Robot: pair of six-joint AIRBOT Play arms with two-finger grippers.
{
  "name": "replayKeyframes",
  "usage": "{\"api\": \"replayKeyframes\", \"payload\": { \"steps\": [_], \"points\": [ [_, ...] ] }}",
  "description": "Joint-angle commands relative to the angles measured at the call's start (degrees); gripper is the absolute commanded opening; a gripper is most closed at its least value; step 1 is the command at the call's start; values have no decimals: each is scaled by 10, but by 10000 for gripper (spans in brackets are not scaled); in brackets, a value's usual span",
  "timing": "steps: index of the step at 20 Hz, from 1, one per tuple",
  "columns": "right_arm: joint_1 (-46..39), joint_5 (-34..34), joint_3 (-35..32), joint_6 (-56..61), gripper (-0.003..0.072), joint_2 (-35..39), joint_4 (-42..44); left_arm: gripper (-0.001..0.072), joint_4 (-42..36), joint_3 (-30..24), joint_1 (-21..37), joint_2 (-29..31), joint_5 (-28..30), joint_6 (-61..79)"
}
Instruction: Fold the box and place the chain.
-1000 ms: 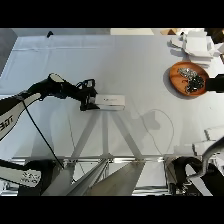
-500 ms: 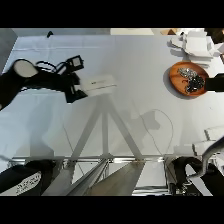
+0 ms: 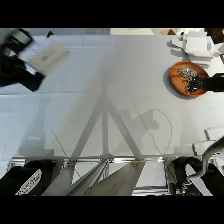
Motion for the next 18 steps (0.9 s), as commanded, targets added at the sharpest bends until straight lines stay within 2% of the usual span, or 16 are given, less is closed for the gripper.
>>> {"api": "replayKeyframes", "payload": {
  "steps": [1,3,5,9,10,13,18],
  "points": [
    [0,1,0,0,11,1,5,8,-25,0,90,6,85,-127],
    [0,1,0,0,11,1,14,7,-55,0,131,-22,90,-156],
    [0,0,0,0,11,1,15,4,-69,-14,148,-54,108,-159],
    [0,0,0,0,11,1,15,4,-68,-101,149,-107,252,-219],
    [0,0,0,0,11,1,15,4,-63,-117,149,-122,271,-218],
    [0,0,0,0,11,1,15,5,-35,-137,149,-184,275,-216],
    [0,0,0,0,11,1,15,13,-34,-137,149,-282,280,-162]
  ]
}}
